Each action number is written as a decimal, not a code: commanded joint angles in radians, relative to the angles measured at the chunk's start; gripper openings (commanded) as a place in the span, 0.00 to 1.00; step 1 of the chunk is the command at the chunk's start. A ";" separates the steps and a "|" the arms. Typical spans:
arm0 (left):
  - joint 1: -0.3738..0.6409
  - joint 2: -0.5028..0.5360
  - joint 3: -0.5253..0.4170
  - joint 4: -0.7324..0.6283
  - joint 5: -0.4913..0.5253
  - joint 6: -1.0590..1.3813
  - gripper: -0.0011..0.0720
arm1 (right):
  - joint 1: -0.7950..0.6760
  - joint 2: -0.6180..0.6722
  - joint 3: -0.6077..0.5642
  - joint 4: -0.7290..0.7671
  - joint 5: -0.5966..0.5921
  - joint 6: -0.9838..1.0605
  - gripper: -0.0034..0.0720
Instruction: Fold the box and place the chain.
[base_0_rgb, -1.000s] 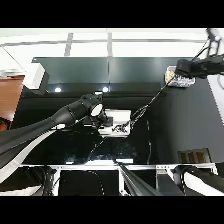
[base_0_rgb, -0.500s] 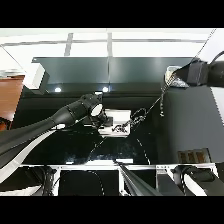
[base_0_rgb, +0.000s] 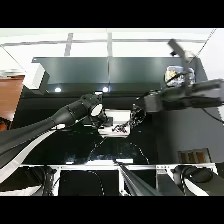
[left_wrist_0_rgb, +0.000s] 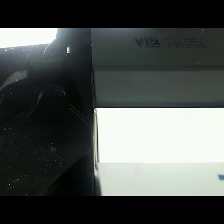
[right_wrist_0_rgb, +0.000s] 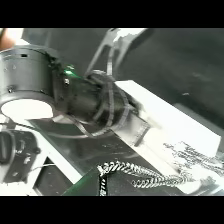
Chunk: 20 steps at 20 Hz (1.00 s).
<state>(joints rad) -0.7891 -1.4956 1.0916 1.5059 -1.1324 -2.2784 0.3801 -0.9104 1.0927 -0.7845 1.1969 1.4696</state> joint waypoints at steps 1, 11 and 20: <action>0.000 -0.001 0.000 0.000 0.002 0.001 0.05 | 0.063 -0.099 -0.024 0.024 -0.058 -0.002 0.07; 0.000 -0.001 0.000 0.000 0.002 0.000 0.05 | -0.152 -0.069 -0.040 -0.182 0.082 -0.056 0.59; 0.000 -0.001 0.000 0.000 0.002 0.000 0.05 | -0.077 -0.012 -0.591 -0.222 -0.416 -1.103 0.99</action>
<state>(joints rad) -0.7891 -1.4956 1.0916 1.5059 -1.1309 -2.2780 0.2584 -0.9096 0.6315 -0.9913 0.9401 0.8299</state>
